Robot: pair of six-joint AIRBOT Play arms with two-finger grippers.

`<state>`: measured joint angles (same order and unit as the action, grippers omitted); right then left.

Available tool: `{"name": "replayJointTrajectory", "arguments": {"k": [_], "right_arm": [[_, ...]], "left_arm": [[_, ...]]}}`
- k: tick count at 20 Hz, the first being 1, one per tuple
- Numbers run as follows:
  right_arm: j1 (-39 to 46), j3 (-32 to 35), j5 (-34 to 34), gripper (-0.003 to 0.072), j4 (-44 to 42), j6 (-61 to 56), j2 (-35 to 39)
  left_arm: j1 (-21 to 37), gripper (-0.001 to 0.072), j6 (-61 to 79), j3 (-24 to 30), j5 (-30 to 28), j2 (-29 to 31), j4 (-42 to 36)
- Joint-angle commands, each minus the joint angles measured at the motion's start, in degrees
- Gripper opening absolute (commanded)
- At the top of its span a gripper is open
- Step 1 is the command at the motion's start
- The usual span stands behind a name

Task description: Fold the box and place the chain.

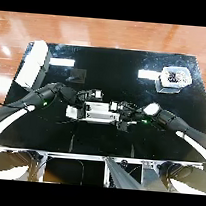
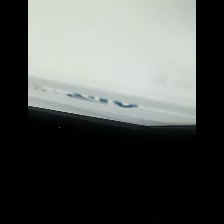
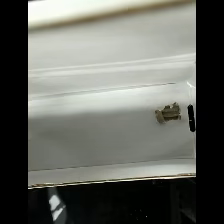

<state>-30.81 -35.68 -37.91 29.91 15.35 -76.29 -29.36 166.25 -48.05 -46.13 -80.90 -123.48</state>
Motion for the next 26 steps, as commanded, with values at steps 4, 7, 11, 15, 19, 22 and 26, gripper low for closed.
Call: {"name": "replayJointTrajectory", "arguments": {"k": [4,7,11,15,19,22,26], "right_arm": [[0.0,-0.02,-0.26,0.054,-0.26,-0.13,-0.02],[0.0,-0.02,-0.26,0.054,-0.26,-0.13,-0.02],[0.0,-0.02,-0.2,0.054,-0.28,-0.13,-0.02],[0.0,-0.02,-0.15,0.054,-0.33,-0.13,-0.02],[0.0,-0.02,0.04,0.054,-0.5,-0.2,-0.02],[0.0,-0.02,0.04,0.054,-0.5,-0.2,-0.02],[0.0,-0.02,0.07,0.054,-0.5,-0.2,-0.04]], "left_arm": [[-0.04,0.011,0.0,-0.04,-2.01,0.04,0.0],[-0.02,0.0384,-1.79,-0.07,-2.01,0.35,0.04],[0.0,0.0522,-3.72,-0.57,-2.08,1.11,0.13],[0.44,0.0576,-5.88,-2.54,-6.1,1.53,2.34],[0.46,0.0576,-10.99,-4.07,-11.3,1.55,9.99],[0.44,0.0569,-11.43,-4.07,-12.68,1.55,10.58],[0.46,0.0562,-11.63,-4.07,-12.66,1.55,10.62]]}}
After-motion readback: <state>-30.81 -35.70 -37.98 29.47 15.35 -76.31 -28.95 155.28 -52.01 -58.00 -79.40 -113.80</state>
